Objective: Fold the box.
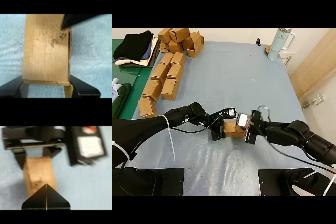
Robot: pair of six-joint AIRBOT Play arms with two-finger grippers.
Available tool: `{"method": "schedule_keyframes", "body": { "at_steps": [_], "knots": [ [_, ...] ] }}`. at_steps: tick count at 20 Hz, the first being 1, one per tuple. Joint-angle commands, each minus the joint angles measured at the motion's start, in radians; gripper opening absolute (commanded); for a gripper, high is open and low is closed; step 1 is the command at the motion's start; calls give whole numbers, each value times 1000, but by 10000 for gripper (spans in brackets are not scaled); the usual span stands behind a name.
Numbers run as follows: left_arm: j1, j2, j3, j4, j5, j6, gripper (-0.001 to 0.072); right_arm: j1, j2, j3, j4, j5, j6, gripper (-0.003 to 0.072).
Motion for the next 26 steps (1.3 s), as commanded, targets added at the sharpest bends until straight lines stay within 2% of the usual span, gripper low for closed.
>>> {"method": "schedule_keyframes", "body": {
  "at_steps": [1,2,4,7,10,14,19,22,26],
  "knots": [
    [0,0,1,1,1,0,468,-92,54,4,-264,-62,689,7],
    [0,0,1,1,1,0,468,-139,50,8,-338,-127,863,7],
    [0,0,1,1,1,0,468,-231,11,16,-407,-251,1041,7],
    [0,0,1,1,1,0,468,-343,-114,59,-398,-386,1121,7],
    [0,0,1,0,1,0,468,-370,-227,105,-341,-473,1209,7],
    [0,0,4,2,2,3,468,-370,-272,115,-212,-417,1244,6],
    [41,70,12,62,0,-76,468,-370,-271,116,-225,-351,1324,6],
    [120,118,12,116,3,-188,468,-370,-271,116,-225,-327,1329,6],
    [301,179,11,306,-2,-499,468,-370,-271,116,-249,-309,1329,6]
  ]
}}
